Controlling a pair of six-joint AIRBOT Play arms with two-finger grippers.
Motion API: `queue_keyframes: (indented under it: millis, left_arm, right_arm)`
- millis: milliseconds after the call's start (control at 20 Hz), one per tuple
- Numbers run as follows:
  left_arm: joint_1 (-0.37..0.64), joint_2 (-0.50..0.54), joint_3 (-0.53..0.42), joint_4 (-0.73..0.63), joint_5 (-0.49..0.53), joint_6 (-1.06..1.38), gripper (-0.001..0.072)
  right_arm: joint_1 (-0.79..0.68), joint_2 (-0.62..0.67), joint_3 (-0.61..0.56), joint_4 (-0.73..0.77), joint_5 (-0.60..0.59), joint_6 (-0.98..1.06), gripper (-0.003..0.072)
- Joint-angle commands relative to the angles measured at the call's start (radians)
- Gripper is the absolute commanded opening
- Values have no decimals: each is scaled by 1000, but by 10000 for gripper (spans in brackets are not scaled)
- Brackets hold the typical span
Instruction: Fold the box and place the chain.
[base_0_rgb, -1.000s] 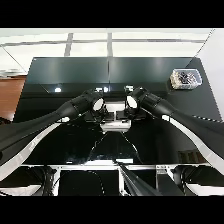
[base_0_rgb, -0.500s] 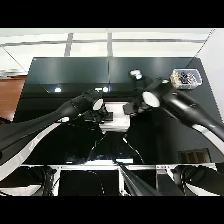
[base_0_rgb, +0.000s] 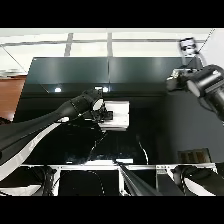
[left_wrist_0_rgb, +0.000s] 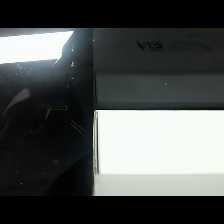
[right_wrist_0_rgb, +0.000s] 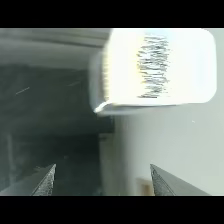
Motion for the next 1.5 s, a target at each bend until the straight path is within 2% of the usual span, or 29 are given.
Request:
queue_keyframes:
  millis: [0, 100, 250, 400, 500, 800, 950, 1300, 1350, 1400, 1450]
  left_arm:
    - [1, 0, 0, 2, 7, 3, 31]
    - [1, 0, 0, 3, -6, 3, 31]
    - [1, 0, 0, 2, -8, 3, 30]
    - [1, 0, 0, 2, -10, 3, 30]
    - [1, 0, 0, 2, -5, 3, 31]
    - [1, 0, 0, 2, -6, 3, 31]
    - [1, 0, 0, 2, -6, 3, 31]
    - [1, 0, 0, 2, -6, 3, 31]
    - [1, 0, 0, 2, -6, 3, 31]
    - [1, 0, 0, 2, -6, 4, 31]
    - [1, 0, 0, 2, -6, 3, 31]
  right_arm:
    - [-267, -98, -6, 239, -232, 21, 720]
    - [-376, -216, 101, 453, -257, 79, 720]
    - [-469, -430, 367, 691, -92, 192, 720]
    - [-486, -632, 625, 772, 92, 269, 720]
    - [-478, -700, 697, 774, 98, 306, 720]
    - [-476, -746, 705, 755, 40, 373, 720]
    - [-476, -750, 705, 713, 63, 372, 720]
    - [-474, -776, 705, 722, 101, 343, 720]
    - [-470, -777, 705, 716, 107, 343, 692]
    - [-468, -777, 705, 710, 108, 343, 546]
    - [-466, -777, 705, 708, 105, 343, 546]
